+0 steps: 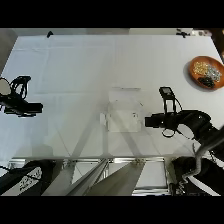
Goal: Fold the box and place the chain.
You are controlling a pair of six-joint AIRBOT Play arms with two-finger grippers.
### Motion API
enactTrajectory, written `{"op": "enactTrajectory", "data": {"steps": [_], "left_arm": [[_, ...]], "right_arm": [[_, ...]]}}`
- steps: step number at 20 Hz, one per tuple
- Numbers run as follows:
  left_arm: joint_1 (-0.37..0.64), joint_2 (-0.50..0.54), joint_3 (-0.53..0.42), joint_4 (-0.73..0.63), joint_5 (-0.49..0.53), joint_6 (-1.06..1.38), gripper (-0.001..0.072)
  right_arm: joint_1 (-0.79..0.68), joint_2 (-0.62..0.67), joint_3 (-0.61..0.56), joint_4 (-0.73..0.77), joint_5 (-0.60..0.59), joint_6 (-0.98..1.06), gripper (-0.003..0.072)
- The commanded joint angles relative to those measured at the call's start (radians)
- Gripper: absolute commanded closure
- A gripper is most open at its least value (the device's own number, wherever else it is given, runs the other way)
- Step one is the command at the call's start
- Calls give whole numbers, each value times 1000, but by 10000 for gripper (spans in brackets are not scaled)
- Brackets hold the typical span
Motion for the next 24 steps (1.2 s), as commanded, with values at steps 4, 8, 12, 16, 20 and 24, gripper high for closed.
{"op": "enactTrajectory", "data": {"steps": [4,8,12,16,20,24], "left_arm": [[0,1,0,-452,90,289,660],[-10,1,0,-838,47,627,658],[-127,0,0,-933,-3,851,658],[-367,-46,0,-899,166,846,659],[-574,-111,1,-847,372,863,628],[-603,-113,1,-848,404,842,466]], "right_arm": [[2,12,-11,-8,-27,19,670],[2,12,-11,-8,-27,13,670],[2,12,-11,0,-27,8,670],[2,12,-11,11,-31,8,670],[2,12,-11,34,-31,7,670],[2,12,-11,38,-31,0,669]]}}
